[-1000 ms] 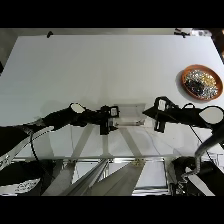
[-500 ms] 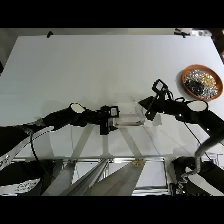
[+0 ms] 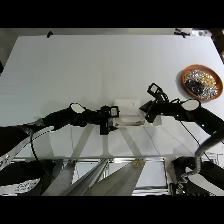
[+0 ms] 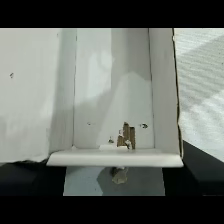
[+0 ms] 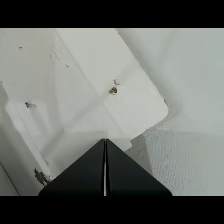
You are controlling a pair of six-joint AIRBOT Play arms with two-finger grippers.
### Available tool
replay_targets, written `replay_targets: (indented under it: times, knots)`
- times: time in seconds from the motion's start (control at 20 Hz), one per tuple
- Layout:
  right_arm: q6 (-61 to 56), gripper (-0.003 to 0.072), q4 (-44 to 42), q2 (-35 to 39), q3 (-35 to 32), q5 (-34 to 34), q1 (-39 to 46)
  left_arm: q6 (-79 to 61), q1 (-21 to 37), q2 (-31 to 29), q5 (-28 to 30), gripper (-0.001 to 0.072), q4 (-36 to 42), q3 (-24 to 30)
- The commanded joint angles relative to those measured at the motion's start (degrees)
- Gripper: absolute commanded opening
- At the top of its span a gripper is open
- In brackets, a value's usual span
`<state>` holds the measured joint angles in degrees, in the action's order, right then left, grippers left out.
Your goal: Fold the box and place the chain.
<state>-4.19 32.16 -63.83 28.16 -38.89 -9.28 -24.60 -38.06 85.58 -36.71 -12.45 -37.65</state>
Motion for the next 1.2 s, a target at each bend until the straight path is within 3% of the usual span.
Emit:
replay_targets:
  times: [0.0, 0.15, 0.4, 0.5, 0.55, 0.6, 0.65, 0.7, 0.9, 1.0, 1.15]
  knots:
    - [-0.6, 0.001, 0.6, 2.3, 3.3, -2.8, 0.0, 0.0, 0.0, 0.0, 0.0, 0.0173, 0.0, 0.0]
    - [-0.8, 0.0005, 3.8, 7.3, 5.6, -5.2, 0.0, 0.0, 0.0, 0.0, 0.0, 0.0173, 0.0, 0.0]
    - [-2.0, 0.0007, 26.9, 11.7, 5.6, -22.3, 0.0, 0.0, 0.0, 0.0, 0.0, 0.0173, 0.0, 0.0]
    - [-2.0, 0.0007, 33.5, 11.7, 5.6, -25.0, 0.0, 0.0, 0.0, 0.0, 0.0, 0.0173, 0.0, 0.0]
    - [-1.7, 0.0013, 34.9, 11.7, 5.5, -25.4, 0.0, 0.0, 0.0, 0.0, 0.0, 0.0173, 0.0, 0.0]
    - [-1.0, 0.0092, 35.2, 11.7, 5.4, -25.2, 0.0, 0.0, 0.0, 0.0, 0.0, 0.0173, 0.0, 0.0]
    - [0.0, 0.0231, 35.1, 11.7, 5.1, -24.1, 0.0, 0.0, 0.0, 0.0, 0.0, 0.0173, 0.0, 0.0]
    - [0.6, 0.0277, 34.7, 11.7, 4.7, -22.0, 0.0, 0.0, 0.0, 0.0, 0.0, 0.0173, 0.0, 0.0]
    - [2.5, 0.0264, 32.7, 10.5, 2.4, -15.5, -0.1, 0.0, 0.0, 0.0, 0.0, 0.0173, 0.0, 0.0]
    - [3.3, 0.0169, 32.5, 8.7, 1.4, -15.2, -0.5, 0.0, 0.0, 0.0, 0.0, 0.0173, 0.0, 0.0]
    - [5.6, 0.017, 30.8, 6.4, 0.9, -12.7, -3.4, 0.0, 0.0, 0.0, 0.0, 0.0173, 0.0, 0.0]
